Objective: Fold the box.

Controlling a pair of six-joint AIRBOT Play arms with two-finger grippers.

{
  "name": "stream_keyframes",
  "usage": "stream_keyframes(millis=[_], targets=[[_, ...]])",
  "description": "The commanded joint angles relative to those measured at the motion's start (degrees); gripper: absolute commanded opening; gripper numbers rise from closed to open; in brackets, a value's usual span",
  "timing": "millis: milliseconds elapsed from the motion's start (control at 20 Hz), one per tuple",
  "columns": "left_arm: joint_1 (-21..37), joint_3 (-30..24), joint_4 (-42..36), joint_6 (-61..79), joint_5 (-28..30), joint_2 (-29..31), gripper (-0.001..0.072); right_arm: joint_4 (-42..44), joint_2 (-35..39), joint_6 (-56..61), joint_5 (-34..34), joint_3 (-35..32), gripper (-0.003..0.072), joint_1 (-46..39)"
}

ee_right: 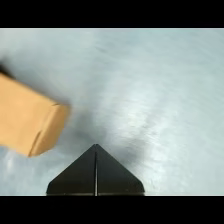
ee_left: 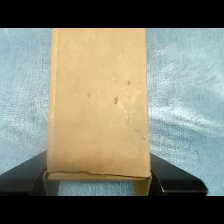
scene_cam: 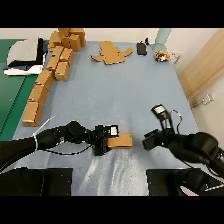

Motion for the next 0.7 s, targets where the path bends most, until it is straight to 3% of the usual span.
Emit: stream_keyframes(millis=[0, 150, 350, 500, 650], targets=[[0.0, 0.0, 0.0, 0.0, 0.0, 0.0, 0.0515, 15.1, -3.8, -15.3, 5.3, 1.4, 0.0005, -13.8], [0.0, 0.0, 0.0, 0.0, 0.0, 0.0, 0.0515, 12.1, -6.0, -34.9, 9.3, 4.0, 0.0001, -12.3], [0.0, 0.0, 0.0, 0.0, 0.0, 0.0, 0.0516, -0.7, -3.5, -35.1, 7.7, 5.1, 0.0001, 2.3], [0.0, 0.0, 0.0, 0.0, 0.0, 0.0, 0.0515, -7.8, -2.3, -29.9, 7.2, 3.6, 0.0001, 18.0], [0.0, 0.0, 0.0, 0.0, 0.0, 0.0, 0.0515, -27.6, -2.3, -14.1, 6.9, -1.2, 0.0001, 31.9]])
